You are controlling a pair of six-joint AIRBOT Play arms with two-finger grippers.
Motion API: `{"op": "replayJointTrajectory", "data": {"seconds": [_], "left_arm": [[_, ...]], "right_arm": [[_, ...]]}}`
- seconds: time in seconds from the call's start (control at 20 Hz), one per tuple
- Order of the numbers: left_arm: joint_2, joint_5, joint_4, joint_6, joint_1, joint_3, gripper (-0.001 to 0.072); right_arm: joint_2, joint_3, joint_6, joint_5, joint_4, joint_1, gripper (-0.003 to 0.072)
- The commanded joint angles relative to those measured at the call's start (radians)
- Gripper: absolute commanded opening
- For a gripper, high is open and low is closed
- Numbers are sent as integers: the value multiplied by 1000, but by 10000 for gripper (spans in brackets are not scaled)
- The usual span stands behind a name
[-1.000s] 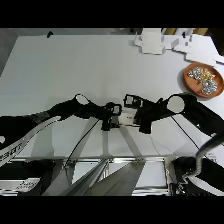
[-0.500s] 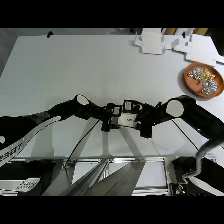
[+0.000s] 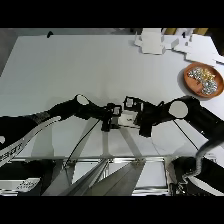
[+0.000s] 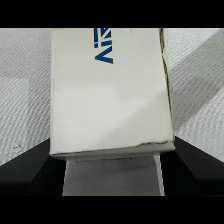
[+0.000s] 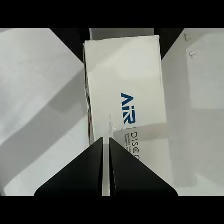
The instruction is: Fold the box and place the chain.
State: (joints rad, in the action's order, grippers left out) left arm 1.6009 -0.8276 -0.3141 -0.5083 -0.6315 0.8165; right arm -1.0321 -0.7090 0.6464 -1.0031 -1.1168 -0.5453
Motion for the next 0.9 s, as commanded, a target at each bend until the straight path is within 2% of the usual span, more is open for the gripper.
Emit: {"op": "replayJointTrajectory", "data": {"seconds": [0.0,0.35,0.55,0.85], "left_arm": [[0,1,0,0,0,0,136],[0,1,0,0,0,0,136],[0,1,0,0,0,0,136],[0,1,0,0,0,0,136]], "right_arm": [[-37,1,35,-10,0,-1,44],[-68,11,83,-30,1,-1,41],[-68,56,83,-5,0,-1,38],[-65,55,141,19,0,4,39]]}}
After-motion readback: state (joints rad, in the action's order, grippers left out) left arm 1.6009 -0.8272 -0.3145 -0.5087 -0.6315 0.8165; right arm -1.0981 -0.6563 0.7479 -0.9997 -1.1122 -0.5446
